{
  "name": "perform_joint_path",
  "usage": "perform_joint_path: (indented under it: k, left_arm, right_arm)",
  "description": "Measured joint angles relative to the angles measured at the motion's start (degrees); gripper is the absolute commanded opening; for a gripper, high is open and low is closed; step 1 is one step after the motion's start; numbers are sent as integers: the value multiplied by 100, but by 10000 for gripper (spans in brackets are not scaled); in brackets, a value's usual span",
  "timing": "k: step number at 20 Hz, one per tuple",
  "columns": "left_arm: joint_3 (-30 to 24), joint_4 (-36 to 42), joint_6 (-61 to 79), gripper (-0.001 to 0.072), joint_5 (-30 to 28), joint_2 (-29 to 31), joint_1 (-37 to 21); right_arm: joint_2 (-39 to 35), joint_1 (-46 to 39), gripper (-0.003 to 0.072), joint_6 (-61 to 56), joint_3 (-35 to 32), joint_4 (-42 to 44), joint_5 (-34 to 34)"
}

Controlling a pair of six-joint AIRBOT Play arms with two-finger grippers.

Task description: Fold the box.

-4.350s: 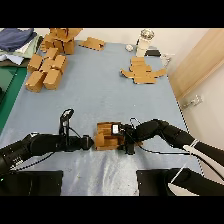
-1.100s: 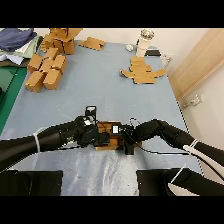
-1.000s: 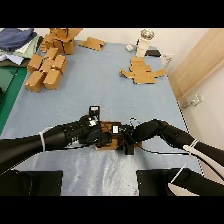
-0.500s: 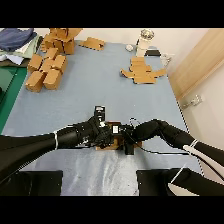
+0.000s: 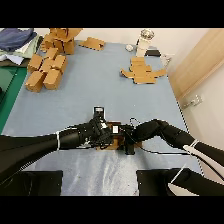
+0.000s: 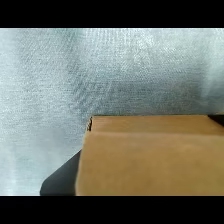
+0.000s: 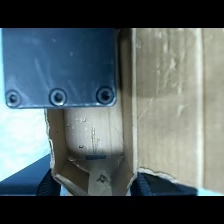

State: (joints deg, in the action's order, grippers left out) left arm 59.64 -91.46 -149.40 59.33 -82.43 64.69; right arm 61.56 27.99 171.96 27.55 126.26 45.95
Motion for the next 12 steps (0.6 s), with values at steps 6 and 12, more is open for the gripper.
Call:
perform_joint_path:
  k: [6, 12]
  left_arm:
    - [11, 59, 2, 599, -52, 142, 37]
    - [17, -61, 7, 578, 278, 588, 26]
  right_arm:
    - [0, 0, 444, -2, 0, 11, 4]
    - [0, 0, 444, -2, 2, 13, 2]
